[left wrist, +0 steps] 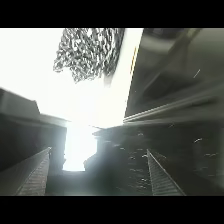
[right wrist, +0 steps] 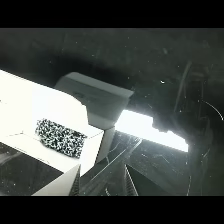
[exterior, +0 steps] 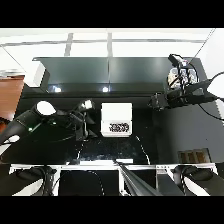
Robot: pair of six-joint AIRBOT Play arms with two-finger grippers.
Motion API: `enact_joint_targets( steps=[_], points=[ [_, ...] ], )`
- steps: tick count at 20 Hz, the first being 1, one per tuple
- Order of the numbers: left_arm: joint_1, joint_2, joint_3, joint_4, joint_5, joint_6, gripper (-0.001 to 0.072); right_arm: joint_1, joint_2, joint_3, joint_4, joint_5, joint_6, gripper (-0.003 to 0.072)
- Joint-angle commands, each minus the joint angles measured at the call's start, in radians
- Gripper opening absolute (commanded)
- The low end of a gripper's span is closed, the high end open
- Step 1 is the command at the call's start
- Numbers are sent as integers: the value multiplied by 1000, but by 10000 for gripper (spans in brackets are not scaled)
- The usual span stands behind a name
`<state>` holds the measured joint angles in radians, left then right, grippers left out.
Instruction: Fold the box and place the chain.
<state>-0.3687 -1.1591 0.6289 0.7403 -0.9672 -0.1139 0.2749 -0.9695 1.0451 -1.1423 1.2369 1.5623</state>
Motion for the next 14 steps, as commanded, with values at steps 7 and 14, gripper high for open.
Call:
enact_joint_targets(
  steps=[7, 14],
  points=[
    [-38, -124, 13, -52, 126, 255, 714, 1, 0, 0, 0, -23, 0, 332],
    [-43, -170, 28, -79, 116, 306, 714, 1, 0, 0, 0, -30, 0, 332]
  ],
)
